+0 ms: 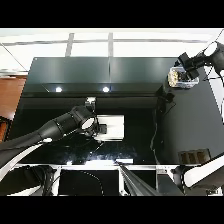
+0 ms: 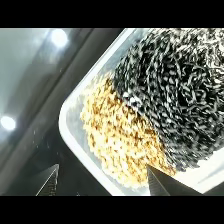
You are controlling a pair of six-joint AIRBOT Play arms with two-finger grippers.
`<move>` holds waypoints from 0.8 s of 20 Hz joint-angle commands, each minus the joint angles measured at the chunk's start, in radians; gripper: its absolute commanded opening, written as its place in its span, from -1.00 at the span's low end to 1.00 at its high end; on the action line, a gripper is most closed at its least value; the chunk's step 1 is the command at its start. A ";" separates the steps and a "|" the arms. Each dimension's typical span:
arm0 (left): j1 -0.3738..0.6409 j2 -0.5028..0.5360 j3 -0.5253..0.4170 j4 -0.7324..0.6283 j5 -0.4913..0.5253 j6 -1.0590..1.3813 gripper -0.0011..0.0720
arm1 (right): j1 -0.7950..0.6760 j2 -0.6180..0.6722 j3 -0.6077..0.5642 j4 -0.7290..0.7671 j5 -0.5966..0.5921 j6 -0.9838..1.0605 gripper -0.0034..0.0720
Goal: Fold the box and place the chain.
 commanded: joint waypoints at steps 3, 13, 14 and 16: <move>0.001 0.000 0.000 0.001 0.002 0.002 -0.89 | -0.007 -0.063 0.039 0.020 0.002 0.097 0.64; 0.001 0.000 0.000 0.001 0.002 0.002 -0.89 | -0.006 -0.109 0.039 0.021 0.000 0.089 0.13; 0.001 0.000 0.000 0.001 0.002 0.002 -0.89 | -0.006 -0.108 0.039 0.022 -0.003 0.054 -0.23; 0.001 0.000 0.000 0.001 0.002 0.002 -0.89 | -0.007 -0.108 0.039 0.022 0.006 -0.006 -0.68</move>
